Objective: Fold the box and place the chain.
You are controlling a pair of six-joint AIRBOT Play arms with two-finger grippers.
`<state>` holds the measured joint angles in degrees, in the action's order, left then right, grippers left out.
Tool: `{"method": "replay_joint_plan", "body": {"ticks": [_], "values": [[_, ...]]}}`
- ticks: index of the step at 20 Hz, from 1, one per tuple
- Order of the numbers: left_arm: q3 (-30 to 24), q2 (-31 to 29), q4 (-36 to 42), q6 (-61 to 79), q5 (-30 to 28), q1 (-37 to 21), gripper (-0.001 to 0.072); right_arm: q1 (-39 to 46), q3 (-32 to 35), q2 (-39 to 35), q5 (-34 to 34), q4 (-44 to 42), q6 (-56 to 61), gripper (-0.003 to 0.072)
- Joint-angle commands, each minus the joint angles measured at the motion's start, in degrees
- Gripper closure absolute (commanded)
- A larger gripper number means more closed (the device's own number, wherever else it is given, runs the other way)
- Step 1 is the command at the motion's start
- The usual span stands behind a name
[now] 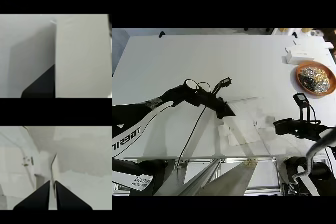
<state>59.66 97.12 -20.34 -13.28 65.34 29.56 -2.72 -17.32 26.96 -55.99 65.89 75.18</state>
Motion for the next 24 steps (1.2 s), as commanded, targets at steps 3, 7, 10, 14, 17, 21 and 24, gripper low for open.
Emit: {"method": "replay_joint_plan", "body": {"ticks": [3,7,10,14,17,21,24], "values": [[0.1,-4.4,0.1,18.4,-1.0,0.1,0.0703,-0.1,-4.1,0.0,-0.6,-3.4,0.0,0.0337],[0.1,-8.1,-4.4,20.7,-1.7,0.2,0.0703,-0.1,-10.3,0.0,-0.3,-3.1,-0.2,0.0338],[0.0,-7.9,-9.5,20.7,-2.3,0.2,0.0704,-0.1,-11.6,0.0,0.1,-3.1,-0.2,0.0340],[0.0,-6.7,-10.7,20.7,-5.8,0.4,0.0704,-0.1,-11.6,0.0,-0.6,-2.9,-0.2,0.0343],[0.0,-5.4,-10.1,20.8,-11.5,1.8,0.0704,-0.1,-11.6,0.0,-0.6,-2.8,-0.2,0.0344],[0.0,-3.6,-9.4,20.8,-12.8,3.5,0.0704,-0.1,-11.6,0.0,-0.6,-2.7,-0.2,0.0344],[0.0,-3.2,-6.4,20.9,-13.4,3.9,0.0704,-0.1,-11.6,0.0,-0.6,-2.7,-0.2,0.0344]]}}
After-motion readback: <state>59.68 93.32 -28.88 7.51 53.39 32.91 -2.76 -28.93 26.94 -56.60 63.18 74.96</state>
